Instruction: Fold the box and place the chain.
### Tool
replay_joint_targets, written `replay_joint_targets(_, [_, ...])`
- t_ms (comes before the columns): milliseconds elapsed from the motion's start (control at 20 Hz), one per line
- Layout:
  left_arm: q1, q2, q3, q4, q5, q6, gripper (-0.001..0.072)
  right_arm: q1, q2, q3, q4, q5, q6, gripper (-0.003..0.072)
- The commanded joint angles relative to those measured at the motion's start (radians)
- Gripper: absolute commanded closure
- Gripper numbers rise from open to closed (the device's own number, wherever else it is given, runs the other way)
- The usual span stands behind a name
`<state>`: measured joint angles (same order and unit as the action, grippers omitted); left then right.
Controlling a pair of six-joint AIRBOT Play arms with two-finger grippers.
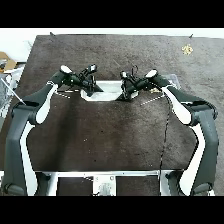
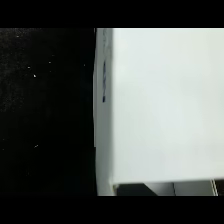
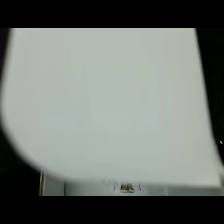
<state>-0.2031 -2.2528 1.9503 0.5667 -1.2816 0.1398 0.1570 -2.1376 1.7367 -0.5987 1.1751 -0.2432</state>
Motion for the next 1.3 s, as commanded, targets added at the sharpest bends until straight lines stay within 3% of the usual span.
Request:
replay_joint_targets(0, [0.0, -0.001, 0.0, -0.006, -0.002, -0.001, 0.0698, 0.0, -0.001, 0.0, 0.0, -0.001, 0.001, 0.0261])
replay_joint_targets(200, [0.0, 0.0, 0.0, -0.01, -0.006, 0.0, 0.0696, 0.0, -0.001, 0.0, 0.0, -0.001, 0.001, 0.026])
replay_joint_targets(250, [0.0, 0.0, 0.004, -0.025, -0.021, -0.002, 0.0641, 0.0, -0.001, 0.0, 0.0, -0.001, 0.001, 0.0261])
replay_joint_targets(300, [0.002, 0.002, 0.004, -0.042, -0.035, -0.013, 0.0401, 0.0, -0.001, 0.0, 0.0, -0.001, 0.001, 0.026])
replay_joint_targets(350, [0.004, 0.005, 0.006, -0.05, -0.042, -0.024, 0.0352, 0.0, -0.001, 0.0, 0.0, -0.001, 0.001, 0.0261])
replay_joint_targets(650, [0.058, 0.026, 0.067, -0.045, -0.172, -0.121, 0.0363, 0.0, -0.001, 0.0, 0.0, -0.001, 0.001, 0.026])
replay_joint_targets(950, [0.168, 0.087, 0.069, -0.081, -0.306, -0.236, 0.0364, 0.0, -0.001, 0.0, 0.0, -0.001, 0.001, 0.026])
replay_joint_targets(1200, [0.121, 0.086, 0.068, -0.101, -0.406, -0.298, 0.0371, 0.0, -0.001, 0.0, 0.0, -0.001, 0.001, 0.026])
replay_joint_targets(1250, [0.104, 0.086, 0.068, -0.101, -0.404, -0.296, 0.0665, 0.0, -0.001, 0.0, 0.0, -0.001, 0.001, 0.026])
